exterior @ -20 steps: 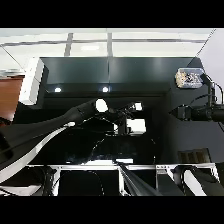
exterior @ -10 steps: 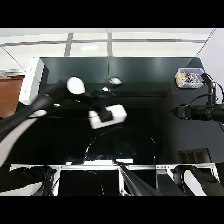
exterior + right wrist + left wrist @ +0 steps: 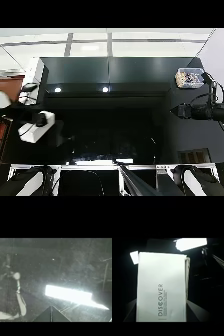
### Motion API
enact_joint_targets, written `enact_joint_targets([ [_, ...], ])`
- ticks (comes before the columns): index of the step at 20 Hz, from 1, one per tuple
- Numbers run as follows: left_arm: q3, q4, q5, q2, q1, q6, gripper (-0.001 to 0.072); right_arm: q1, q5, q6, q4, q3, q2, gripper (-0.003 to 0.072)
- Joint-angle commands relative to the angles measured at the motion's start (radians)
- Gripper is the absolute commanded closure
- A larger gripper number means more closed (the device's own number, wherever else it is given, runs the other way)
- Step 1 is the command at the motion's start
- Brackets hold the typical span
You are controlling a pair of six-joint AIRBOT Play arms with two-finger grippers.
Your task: Fold the box and place the chain.
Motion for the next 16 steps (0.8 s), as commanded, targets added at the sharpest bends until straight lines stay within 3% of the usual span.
enact_joint_targets([
  [1, -0.050, -0.026, 0.051, 0.039, 0.305, -0.014, 0.0511, 0.000, -0.017, -0.001, 0.000, 0.000, 0.000, 0.0670],
  [4, -0.050, -0.101, 0.139, 0.035, 0.460, 0.072, 0.0509, 0.000, -0.017, 0.000, 0.000, 0.000, 0.000, 0.0670],
  [6, -0.050, -0.169, 0.205, 0.019, 0.510, 0.196, 0.0508, 0.000, -0.017, 0.000, 0.001, 0.000, 0.000, 0.0670],
  [10, -0.050, -0.300, 0.353, -0.026, 0.494, 0.470, 0.0508, 0.000, -0.033, 0.033, 0.001, 0.000, 0.000, 0.0671],
  [12, -0.050, -0.319, 0.452, -0.053, 0.473, 0.473, 0.0509, 0.000, -0.037, 0.046, 0.001, 0.000, 0.000, 0.0670],
  [16, -0.047, -0.356, 0.550, -0.127, 0.449, 0.473, 0.0508, 0.000, -0.013, 0.048, 0.024, 0.000, 0.000, 0.0670],
])
